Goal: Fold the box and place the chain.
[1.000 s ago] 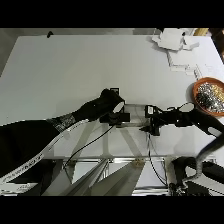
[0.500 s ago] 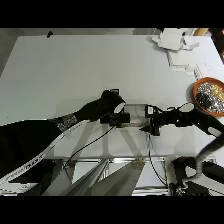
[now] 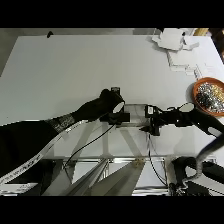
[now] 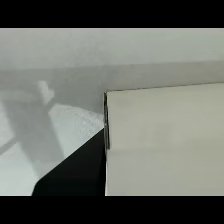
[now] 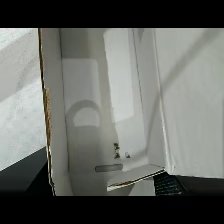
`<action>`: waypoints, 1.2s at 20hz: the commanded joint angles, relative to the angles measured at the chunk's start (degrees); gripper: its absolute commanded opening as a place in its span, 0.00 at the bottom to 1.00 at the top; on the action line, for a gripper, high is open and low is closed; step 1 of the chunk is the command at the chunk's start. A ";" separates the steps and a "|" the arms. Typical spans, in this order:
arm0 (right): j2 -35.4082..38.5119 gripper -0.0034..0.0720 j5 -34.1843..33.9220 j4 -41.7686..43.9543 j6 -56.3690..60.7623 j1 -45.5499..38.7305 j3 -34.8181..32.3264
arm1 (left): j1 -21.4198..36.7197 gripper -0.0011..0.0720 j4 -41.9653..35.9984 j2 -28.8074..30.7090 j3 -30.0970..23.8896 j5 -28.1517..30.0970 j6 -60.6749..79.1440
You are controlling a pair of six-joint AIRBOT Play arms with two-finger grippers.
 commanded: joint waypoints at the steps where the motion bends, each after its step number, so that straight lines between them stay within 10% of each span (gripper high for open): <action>1: 0.02 0.58 0.00 0.00 0.00 -0.02 0.04 | 0.35 0.17 0.81 2.51 0.07 0.04 3.30; 4: 0.02 0.58 0.00 0.00 0.00 -0.02 0.04 | 0.72 0.17 0.11 4.39 0.07 -0.09 4.55; 8: 0.02 0.58 0.02 0.00 0.00 -0.02 0.04 | 2.12 0.48 -5.77 8.24 0.07 -2.75 13.57; 13: 0.02 0.58 0.00 0.00 0.00 -0.02 0.04 | 4.66 0.52 -7.30 15.30 -2.67 -7.04 27.28; 16: 0.02 0.58 0.00 0.00 0.00 -0.02 0.04 | 7.85 0.97 -7.87 20.35 -10.47 -5.22 36.48; 24: 0.02 0.58 0.00 0.00 0.00 -0.02 0.04 | 21.00 0.97 -29.14 25.38 -31.82 13.62 126.03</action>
